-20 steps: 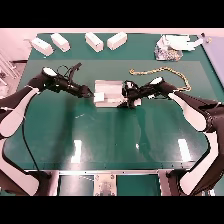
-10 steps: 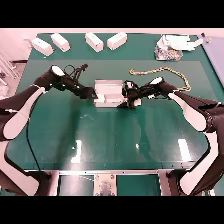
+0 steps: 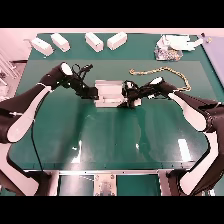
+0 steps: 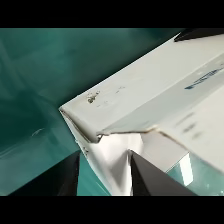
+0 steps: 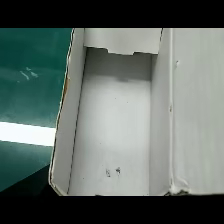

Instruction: Fold the box and place the chain.

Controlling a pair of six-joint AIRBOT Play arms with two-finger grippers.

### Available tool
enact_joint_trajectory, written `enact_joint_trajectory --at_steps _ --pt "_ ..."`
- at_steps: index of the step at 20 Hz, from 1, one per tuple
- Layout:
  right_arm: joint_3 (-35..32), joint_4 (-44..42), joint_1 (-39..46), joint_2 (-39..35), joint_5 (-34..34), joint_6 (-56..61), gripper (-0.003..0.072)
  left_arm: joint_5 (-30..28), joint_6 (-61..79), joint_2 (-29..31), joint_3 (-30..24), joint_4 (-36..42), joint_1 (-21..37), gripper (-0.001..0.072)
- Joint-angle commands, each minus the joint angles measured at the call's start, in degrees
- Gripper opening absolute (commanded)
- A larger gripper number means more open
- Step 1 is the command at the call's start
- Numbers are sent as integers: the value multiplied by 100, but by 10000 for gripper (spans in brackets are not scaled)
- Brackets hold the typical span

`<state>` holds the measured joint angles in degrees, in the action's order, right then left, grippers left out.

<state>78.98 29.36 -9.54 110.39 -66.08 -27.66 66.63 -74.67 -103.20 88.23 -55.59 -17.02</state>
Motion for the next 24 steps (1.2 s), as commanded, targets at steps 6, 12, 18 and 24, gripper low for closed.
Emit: enact_joint_trajectory --at_steps 6,12,18,24 --pt "0 0 0 -2 0 0 587 98 -1425 -2 485 -1182 -361 382" --pt "0 0 0 -2 0 0 587 157 -1700 -2 485 -1305 -470 382" --pt "0 0 0 -2 0 0 587 160 -1683 -2 485 -1296 -470 381" --pt "0 0 0 -2 0 0 587 131 -1725 -2 476 -1233 -463 380"
